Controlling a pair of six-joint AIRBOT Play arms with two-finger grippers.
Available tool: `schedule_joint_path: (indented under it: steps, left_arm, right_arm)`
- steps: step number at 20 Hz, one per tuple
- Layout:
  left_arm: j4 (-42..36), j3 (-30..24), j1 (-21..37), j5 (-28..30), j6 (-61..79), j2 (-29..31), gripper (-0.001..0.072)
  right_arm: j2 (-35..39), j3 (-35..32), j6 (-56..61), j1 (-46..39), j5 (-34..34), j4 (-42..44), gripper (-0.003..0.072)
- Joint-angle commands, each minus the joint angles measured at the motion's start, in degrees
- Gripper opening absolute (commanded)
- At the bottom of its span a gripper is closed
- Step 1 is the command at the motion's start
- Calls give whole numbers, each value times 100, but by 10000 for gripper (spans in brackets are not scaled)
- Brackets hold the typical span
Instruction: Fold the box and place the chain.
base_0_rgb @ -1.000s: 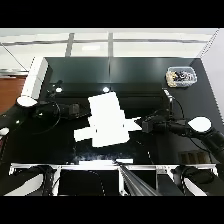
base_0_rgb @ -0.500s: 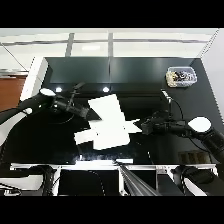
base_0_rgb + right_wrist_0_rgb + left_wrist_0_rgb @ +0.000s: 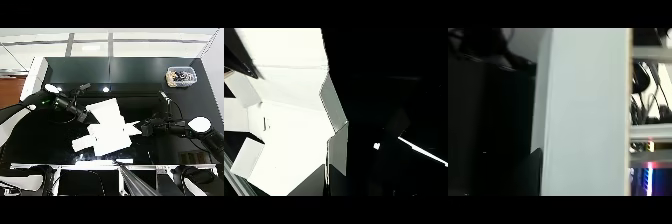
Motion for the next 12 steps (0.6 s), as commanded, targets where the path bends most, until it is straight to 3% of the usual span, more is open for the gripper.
schedule_joint_path:
  steps: [1,3,4,9,12]
  left_arm:
    - [57,22,-9,-225,66,-9,23]
    - [61,44,-7,-210,59,-2,22]
    - [72,44,-9,-199,17,9,21]
    - [693,-37,-315,208,-529,570,17]
    - [595,-382,-791,1534,-83,1421,19]
  right_arm:
    - [4,0,0,2,-116,-22,23]
    - [9,31,0,-125,-149,-55,434]
    - [24,109,-4,-286,-46,-210,505]
    - [81,1296,-4,-1519,1475,-1867,503]
    - [81,1727,-4,-2074,1716,-1976,503]
